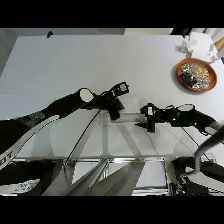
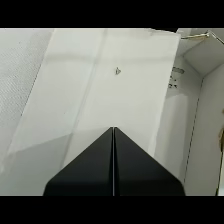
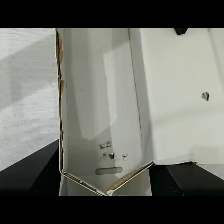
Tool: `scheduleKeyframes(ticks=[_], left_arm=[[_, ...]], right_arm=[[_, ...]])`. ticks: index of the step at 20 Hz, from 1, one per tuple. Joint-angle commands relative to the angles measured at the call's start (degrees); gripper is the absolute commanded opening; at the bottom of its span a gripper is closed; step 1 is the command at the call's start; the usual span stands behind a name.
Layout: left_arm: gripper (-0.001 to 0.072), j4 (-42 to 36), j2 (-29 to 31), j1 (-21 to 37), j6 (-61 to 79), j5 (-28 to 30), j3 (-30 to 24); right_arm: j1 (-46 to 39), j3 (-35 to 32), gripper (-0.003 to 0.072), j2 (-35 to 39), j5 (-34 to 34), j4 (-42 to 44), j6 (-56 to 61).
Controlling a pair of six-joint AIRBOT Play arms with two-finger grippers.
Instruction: Fold the box and place the chain.
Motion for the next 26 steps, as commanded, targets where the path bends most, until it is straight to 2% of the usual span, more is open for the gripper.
scheduleKeyframes(ticks=[1,6,9,11,16,20,21,23,26], left_arm=[[0.0002,3.1,3.0,1.2,-0.1,-1.4,0.0],[0.0002,13.6,10.1,5.7,-4.6,-10.7,0.0],[0.0002,17.1,11.3,8.6,-4.5,-20.7,0.0],[0.0002,18.5,11.3,9.5,-2.6,-24.1,-1.6],[0.0007,15.6,10.8,10.4,10.5,-23.0,-9.9],[0.0010,16.5,8.3,10.8,11.6,-21.7,-11.1],[0.0034,16.0,8.0,10.8,11.7,-20.9,-11.1],[0.0173,14.5,8.0,10.8,11.7,-18.4,-11.1],[0.0174,12.4,8.0,10.8,11.8,-13.2,-11.1]], right_arm=[[0.0,0.0,0.0395,0.0,0.0,0.0,0.1],[0.0,0.0,0.0395,0.0,0.0,0.0,0.1],[0.0,0.0,0.0395,0.0,0.0,0.0,0.1],[0.0,0.0,0.0395,0.0,0.0,0.0,0.1],[0.0,0.0,0.0395,0.0,0.0,0.0,0.1],[0.0,0.0,0.0395,0.0,0.0,0.0,0.1],[0.0,0.0,0.0395,0.0,0.0,0.0,0.1],[0.0,0.0,0.0395,0.0,0.0,0.0,0.1],[0.0,0.0,0.0395,0.0,0.0,0.0,0.1]])
